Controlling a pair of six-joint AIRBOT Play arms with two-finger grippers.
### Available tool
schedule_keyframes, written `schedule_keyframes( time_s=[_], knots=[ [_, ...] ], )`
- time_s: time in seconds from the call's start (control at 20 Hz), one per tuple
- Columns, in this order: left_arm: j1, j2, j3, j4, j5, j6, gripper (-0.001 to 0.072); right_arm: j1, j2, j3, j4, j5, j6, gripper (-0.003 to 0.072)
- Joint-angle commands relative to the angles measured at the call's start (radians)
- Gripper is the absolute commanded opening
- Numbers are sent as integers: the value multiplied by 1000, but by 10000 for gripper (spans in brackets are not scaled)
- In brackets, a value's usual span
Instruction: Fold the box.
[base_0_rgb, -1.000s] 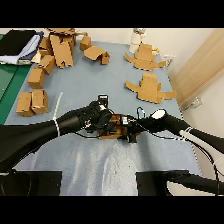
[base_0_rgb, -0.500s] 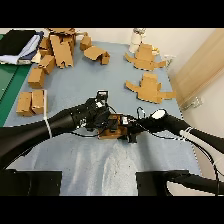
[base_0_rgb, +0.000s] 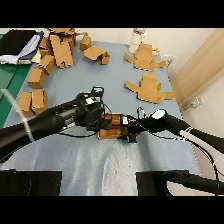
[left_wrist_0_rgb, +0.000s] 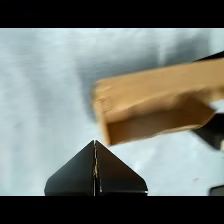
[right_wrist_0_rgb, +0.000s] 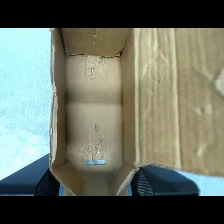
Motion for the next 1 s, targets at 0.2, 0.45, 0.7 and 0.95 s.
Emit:
schedule_keyframes(
  time_s=[0.2, 0.45, 0.7, 0.95],
  knots=[
    [272, 254, -255, -333, 169, 814, 10, 0, 0, 0, 0, 0, 0, 561],
    [626, 103, -288, -1051, 285, 1847, 11, 0, 0, 0, 0, 0, 0, 561],
    [651, -3, -309, -1201, 284, 2285, 11, 0, 0, 0, 0, 0, 0, 561],
    [627, 72, -509, -1296, 294, 2696, 12, 0, 0, 0, 0, -1, 0, 560]
  ],
)
